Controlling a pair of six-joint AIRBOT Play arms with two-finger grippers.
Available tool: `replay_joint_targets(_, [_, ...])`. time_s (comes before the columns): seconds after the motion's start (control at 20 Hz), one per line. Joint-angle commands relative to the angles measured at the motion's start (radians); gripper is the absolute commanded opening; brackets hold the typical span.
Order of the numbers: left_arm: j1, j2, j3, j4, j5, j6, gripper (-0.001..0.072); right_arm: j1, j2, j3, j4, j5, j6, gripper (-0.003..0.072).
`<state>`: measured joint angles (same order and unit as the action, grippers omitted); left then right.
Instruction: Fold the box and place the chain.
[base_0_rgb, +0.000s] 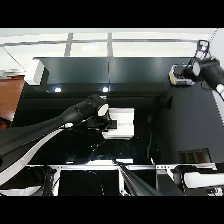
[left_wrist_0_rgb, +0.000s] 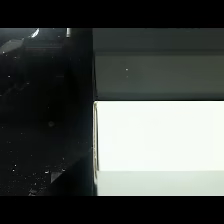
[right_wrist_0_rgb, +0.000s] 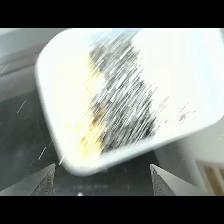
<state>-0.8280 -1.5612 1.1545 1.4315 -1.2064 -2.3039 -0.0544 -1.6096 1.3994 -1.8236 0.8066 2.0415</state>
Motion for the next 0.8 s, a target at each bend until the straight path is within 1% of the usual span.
replay_joint_targets(0.0, [0.0,0.0,0.0,0.0,-0.003,0.0,0.0024,-0.084,-0.215,0.297,0.146,0.179,-0.087,0.0713])
replay_joint_targets(0.1, [0.0,0.0,0.0,0.0,-0.003,0.001,0.0024,-0.119,-0.299,0.391,0.226,0.216,-0.087,0.0706])
replay_joint_targets(0.15, [0.0,0.0,0.0,0.0,-0.003,0.0,0.0024,-0.131,-0.323,0.406,0.248,0.211,-0.087,0.0706])
replay_joint_targets(0.2, [0.0,0.0,0.0,0.0,-0.003,0.001,0.0024,-0.139,-0.339,0.409,0.261,0.196,-0.086,0.0705])
replay_joint_targets(0.25, [0.0,0.0,0.0,0.0,-0.005,0.001,0.0024,-0.145,-0.35,0.409,0.261,0.188,-0.086,0.0655])
replay_joint_targets(0.3, [0.0,0.0,0.0,0.0,-0.007,0.001,0.0024,-0.148,-0.362,0.409,0.259,0.177,-0.087,0.0646])
replay_joint_targets(0.4, [0.0,0.0,0.0,0.0,-0.007,0.001,0.0024,-0.152,-0.378,0.409,0.267,0.147,-0.087,0.0646])
replay_joint_targets(0.6, [0.0,0.0,0.0,0.0,-0.006,0.001,0.0024,-0.149,-0.391,0.41,0.301,0.129,-0.12,0.0646])
replay_joint_targets(0.75, [0.0,0.0,0.0,-0.001,-0.007,0.001,0.0024,-0.149,-0.39,0.462,0.279,0.191,-0.155,0.0646])
